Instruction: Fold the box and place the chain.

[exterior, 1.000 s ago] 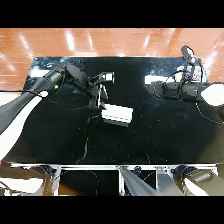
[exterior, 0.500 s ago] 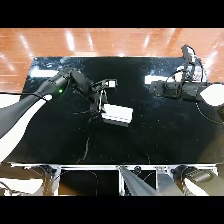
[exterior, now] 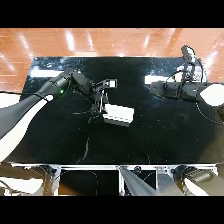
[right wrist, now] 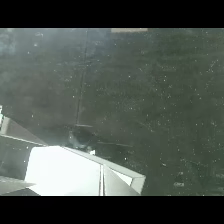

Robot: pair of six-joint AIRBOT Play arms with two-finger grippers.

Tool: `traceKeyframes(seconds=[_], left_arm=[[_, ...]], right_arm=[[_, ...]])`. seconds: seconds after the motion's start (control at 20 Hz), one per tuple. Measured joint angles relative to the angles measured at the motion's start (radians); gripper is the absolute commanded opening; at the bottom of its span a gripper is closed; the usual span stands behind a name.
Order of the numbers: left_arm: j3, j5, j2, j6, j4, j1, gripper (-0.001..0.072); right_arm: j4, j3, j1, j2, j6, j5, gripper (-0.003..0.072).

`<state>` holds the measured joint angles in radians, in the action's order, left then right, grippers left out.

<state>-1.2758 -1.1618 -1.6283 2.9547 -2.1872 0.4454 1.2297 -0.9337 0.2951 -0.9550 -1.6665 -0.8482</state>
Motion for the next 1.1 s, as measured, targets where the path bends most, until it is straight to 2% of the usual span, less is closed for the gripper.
traceKeyframes(seconds=[1.1], left_arm=[[0.016, -0.03, 0.021, 0.0, -0.033, -0.007, 0.0631]], right_arm=[[-0.002, 0.0, 0.0, 0.0, 0.0, -0.04, 0.0039]])
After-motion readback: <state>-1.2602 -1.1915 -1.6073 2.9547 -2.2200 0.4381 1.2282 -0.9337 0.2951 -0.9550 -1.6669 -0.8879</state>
